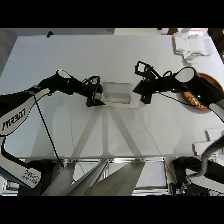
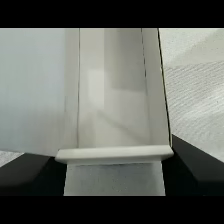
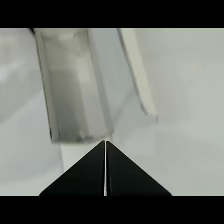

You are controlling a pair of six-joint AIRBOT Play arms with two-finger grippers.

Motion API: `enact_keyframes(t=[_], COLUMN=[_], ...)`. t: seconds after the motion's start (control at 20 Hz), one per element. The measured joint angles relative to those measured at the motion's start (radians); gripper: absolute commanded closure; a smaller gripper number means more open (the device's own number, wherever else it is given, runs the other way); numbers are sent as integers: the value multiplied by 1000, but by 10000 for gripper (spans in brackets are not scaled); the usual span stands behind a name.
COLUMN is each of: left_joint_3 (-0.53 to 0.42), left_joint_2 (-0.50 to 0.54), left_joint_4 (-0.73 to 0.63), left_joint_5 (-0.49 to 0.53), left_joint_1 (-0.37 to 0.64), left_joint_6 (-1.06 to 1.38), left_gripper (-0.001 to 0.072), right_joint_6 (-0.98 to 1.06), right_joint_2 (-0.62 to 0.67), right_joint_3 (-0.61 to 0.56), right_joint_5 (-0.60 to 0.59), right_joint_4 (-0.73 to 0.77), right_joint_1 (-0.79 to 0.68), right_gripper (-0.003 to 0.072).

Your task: Fold the box and place the chain.

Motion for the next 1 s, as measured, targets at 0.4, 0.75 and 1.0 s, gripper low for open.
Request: enact_keyframes(t=[0.4,0.75,1.0], left_joint_3=[0,0,0], left_joint_2=[0,0,0], left_joint_4=[0,0,0], left_joint_5=[0,0,0], left_joint_1=[0,0,0], left_joint_6=[0,0,0], left_gripper=[523,523,523], right_joint_6=[-10,-218,-326], right_joint_2=[-132,-222,-233], right_joint_3=[-3,-3,-3], right_joint_5=[42,-35,-57], right_joint_4=[-109,45,124], right_joint_1=[0,0,15], right_gripper=[430,461,541])
